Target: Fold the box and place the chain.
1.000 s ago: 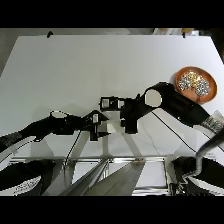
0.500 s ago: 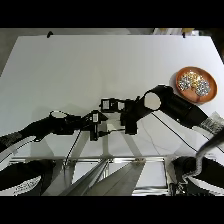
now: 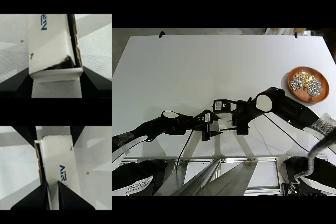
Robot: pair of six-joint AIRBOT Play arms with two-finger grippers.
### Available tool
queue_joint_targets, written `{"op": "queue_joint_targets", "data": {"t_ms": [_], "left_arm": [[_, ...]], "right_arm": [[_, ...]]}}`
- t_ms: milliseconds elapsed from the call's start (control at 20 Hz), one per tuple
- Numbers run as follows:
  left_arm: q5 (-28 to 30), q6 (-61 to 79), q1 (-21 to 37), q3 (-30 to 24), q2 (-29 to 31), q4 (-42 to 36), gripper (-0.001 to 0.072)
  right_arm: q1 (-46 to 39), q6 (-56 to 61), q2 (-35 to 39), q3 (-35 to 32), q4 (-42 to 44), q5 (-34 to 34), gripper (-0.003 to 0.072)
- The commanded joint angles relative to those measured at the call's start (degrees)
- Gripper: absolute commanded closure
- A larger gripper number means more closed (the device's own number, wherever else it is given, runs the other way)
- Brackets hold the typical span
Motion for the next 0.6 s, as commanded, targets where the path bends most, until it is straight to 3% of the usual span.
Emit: {"op": "queue_joint_targets", "data": {"t_ms": [0, 100, 200, 500, 550], "left_arm": [[-0.2, 0.1, 0.0, 0.0, 0.0, 0.1, 0.0507], [-0.2, 0.1, 0.0, 0.0, 0.0, 0.1, 0.0507], [-0.2, 0.1, 0.0, 0.0, 0.0, 0.1, 0.0507], [-0.2, 0.1, 0.0, 0.0, 0.0, 0.1, 0.0507], [-0.2, 0.1, 0.0, 0.0, 0.0, 0.1, 0.0507]], "right_arm": [[0.0, 0.2, 0.0, -2.2, 0.5, -1.0, 0.0566], [0.0, 0.2, 0.0, -2.9, 1.5, -1.0, 0.0551], [0.0, 0.2, 0.0, -3.0, 2.3, -1.0, 0.0423], [0.0, 0.2, 4.8, -3.0, 3.1, -1.3, 0.0429], [-0.2, 0.2, 5.5, -3.0, 3.1, -1.5, 0.047]]}}
